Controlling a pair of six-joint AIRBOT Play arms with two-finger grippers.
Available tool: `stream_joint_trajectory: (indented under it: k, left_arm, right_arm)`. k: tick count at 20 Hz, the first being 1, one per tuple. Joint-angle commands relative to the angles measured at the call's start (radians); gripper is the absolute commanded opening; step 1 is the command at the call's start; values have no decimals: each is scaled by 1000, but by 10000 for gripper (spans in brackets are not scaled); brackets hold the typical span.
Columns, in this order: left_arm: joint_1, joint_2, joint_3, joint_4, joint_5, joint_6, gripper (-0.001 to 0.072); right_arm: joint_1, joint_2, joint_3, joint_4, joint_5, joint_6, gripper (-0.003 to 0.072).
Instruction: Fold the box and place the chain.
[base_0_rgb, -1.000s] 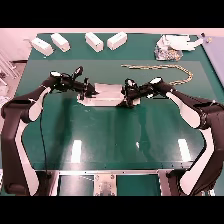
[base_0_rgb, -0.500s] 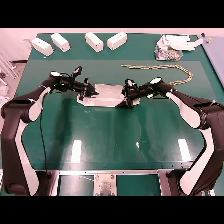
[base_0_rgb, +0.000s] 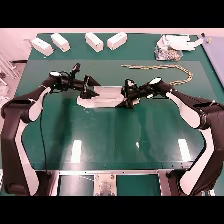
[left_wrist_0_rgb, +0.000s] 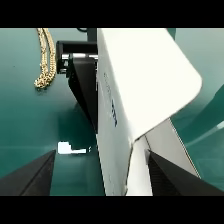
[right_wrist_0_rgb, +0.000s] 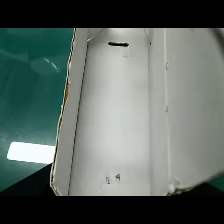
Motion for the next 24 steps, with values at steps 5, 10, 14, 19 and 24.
stream_joint_trajectory:
  k: [5,10,14,19,24]
  left_arm:
    - [72,1,1,-119,-165,1,671]
    - [121,16,0,-166,-315,-2,114]
    - [119,109,0,-67,-313,0,13]
    - [119,290,-135,-26,-211,-17,11]
    - [119,446,-401,-29,51,72,11]
  right_arm:
    - [0,0,0,1,0,1,576]
    - [0,0,0,1,0,1,575]
    - [0,0,0,1,0,1,576]
    - [0,0,0,1,0,1,575]
    - [0,0,0,2,0,0,575]
